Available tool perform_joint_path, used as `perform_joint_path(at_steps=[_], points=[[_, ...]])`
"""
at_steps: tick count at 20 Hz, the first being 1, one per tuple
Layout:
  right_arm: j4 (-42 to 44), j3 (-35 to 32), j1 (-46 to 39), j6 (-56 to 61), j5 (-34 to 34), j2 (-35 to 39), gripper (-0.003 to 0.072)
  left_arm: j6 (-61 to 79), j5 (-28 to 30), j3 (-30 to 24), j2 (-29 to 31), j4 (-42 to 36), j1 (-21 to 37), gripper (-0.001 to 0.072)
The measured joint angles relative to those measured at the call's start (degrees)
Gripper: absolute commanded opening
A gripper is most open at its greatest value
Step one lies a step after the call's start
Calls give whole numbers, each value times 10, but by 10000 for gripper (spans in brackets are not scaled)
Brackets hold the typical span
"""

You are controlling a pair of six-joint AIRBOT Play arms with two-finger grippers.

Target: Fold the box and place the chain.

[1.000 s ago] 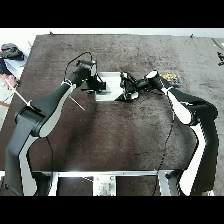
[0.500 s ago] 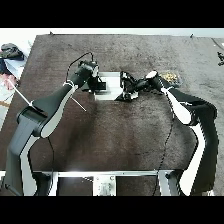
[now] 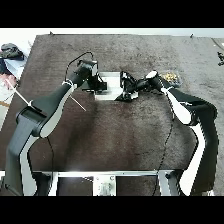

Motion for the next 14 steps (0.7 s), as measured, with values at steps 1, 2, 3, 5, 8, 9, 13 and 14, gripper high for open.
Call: perform_joint_path(at_steps=[1, 2, 3, 5, 8, 9, 13, 14], points=[[0, 0, 0, 0, 0, 0, 449, 15, -4, 6, 1, -9, 0, 677], [0, 0, 0, 0, 0, 0, 449, 32, -12, 10, 2, -13, 0, 676], [0, 0, 0, 0, 0, 0, 449, 48, -21, 15, 5, -17, 1, 676], [0, 0, 0, 0, 0, 0, 449, 74, -39, 20, 17, -22, 3, 676], [0, 0, 0, 0, 0, 0, 449, 135, -63, 24, 54, -16, 12, 675], [0, 0, 0, 0, 0, 0, 449, 166, -63, 25, 68, -14, 16, 675], [0, 0, 0, 0, 0, 0, 449, 273, -63, 23, 117, -11, 34, 478], [0, 0, 0, 0, 0, 0, 449, 290, -55, 20, 130, -15, 43, 481]])
